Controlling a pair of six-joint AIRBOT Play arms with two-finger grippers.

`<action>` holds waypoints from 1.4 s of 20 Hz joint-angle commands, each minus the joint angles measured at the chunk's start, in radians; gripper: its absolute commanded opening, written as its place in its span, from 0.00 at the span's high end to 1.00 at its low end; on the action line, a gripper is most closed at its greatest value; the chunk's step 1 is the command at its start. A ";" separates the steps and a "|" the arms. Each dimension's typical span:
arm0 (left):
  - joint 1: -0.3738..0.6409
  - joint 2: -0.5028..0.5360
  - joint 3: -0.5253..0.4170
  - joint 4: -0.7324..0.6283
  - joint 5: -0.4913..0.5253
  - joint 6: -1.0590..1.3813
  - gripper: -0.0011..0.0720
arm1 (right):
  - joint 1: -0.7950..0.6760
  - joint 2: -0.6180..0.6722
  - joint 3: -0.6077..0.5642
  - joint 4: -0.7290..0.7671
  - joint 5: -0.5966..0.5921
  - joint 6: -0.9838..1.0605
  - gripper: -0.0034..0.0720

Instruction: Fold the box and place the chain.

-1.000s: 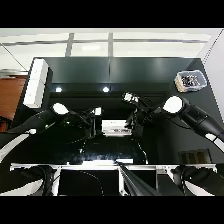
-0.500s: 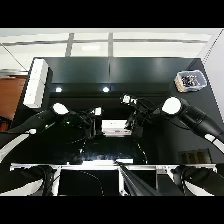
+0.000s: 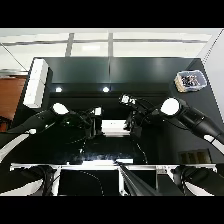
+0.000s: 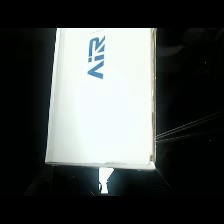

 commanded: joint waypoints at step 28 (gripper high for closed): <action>-0.001 0.000 0.001 0.000 0.001 0.000 0.33 | -0.131 -0.136 -0.051 0.517 0.112 0.452 0.90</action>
